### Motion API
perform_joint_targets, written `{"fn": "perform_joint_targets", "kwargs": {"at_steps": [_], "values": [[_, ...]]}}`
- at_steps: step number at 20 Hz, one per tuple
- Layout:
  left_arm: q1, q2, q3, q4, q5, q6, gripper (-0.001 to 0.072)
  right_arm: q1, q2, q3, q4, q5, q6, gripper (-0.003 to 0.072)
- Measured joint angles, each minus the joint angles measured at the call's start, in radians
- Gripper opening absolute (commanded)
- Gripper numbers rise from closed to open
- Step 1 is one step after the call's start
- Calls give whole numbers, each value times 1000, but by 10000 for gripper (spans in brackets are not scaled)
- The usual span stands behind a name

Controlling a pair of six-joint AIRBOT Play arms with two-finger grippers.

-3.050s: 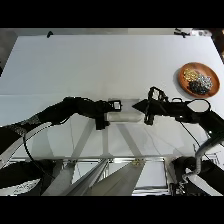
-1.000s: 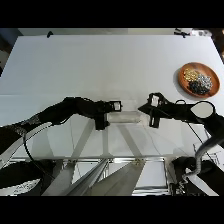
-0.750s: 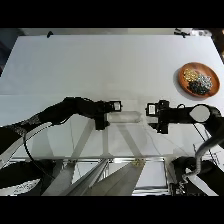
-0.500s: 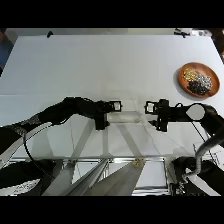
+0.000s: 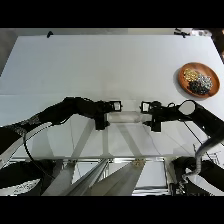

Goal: Fold the box and place the chain.

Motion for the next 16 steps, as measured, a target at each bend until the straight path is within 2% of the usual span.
{"fn": "perform_joint_targets", "kwargs": {"at_steps": [1,10,12,16], "values": [[0,0,0,0,0,0,396,0,-3,0,13,-2,-6,388],[0,0,0,0,0,0,396,0,-13,0,87,-11,-57,377],[0,0,0,0,0,0,396,0,-13,0,104,-12,-70,333],[0,0,0,0,0,0,396,0,-13,0,135,-10,-85,333]]}}
